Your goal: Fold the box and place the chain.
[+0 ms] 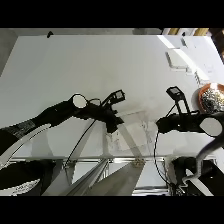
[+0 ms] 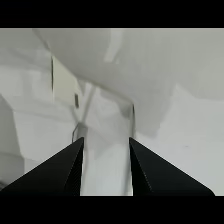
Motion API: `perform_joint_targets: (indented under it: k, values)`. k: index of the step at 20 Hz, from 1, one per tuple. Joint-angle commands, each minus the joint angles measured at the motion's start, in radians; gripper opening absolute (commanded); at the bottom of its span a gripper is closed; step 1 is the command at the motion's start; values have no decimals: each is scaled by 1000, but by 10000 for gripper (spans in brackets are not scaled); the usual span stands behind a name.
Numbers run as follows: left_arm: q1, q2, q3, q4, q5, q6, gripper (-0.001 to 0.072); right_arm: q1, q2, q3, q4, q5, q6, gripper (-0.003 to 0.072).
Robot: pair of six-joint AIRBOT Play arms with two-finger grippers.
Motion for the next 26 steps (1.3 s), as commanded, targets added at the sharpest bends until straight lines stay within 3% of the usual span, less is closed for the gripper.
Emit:
perform_joint_targets:
  k: [1,7,15,26]
  values:
    - [-17,18,17,15,0,340,2,1,107,38,-15,39,-53,321]
    - [-16,-34,17,16,48,355,2,1,222,38,-51,111,-54,320]
    - [-16,-103,17,15,57,354,5,1,222,38,-49,110,-54,319]
    - [-16,-107,17,15,56,350,9,1,222,38,-48,113,-79,319]
